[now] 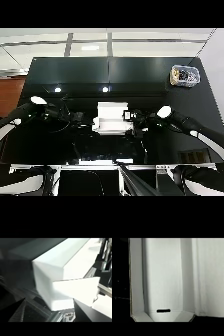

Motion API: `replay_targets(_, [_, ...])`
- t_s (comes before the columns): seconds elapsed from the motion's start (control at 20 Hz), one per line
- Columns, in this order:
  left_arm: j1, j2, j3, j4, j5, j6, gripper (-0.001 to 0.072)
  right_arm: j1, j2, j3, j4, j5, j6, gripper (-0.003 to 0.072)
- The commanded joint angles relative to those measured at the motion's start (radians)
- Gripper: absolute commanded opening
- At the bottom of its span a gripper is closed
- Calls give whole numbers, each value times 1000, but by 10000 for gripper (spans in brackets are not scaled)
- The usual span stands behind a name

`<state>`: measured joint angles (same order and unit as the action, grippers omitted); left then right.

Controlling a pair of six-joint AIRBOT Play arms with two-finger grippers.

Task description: Fold the box and place the chain.

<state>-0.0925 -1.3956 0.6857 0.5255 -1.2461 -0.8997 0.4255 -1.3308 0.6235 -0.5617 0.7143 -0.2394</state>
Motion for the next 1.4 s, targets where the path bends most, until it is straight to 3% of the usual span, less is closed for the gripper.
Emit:
replay_targets(0.0, [-69,0,44,-2,-9,-40,536,1,-1,0,0,0,0,206])
replay_targets(0.05, [-87,0,59,2,-6,-62,497,1,-1,0,0,0,0,206])
replay_targets(0.45, [-277,0,184,298,122,-472,497,1,-1,0,0,0,0,206])
replay_targets(0.75, [-404,-1,201,458,234,-721,497,1,-1,0,0,0,0,206])
replay_targets(1.05, [-478,-1,212,651,248,-949,498,1,-1,0,0,0,0,206])
replay_targets(1.35, [-578,-37,314,898,181,-1155,491,1,-1,0,0,0,0,206])
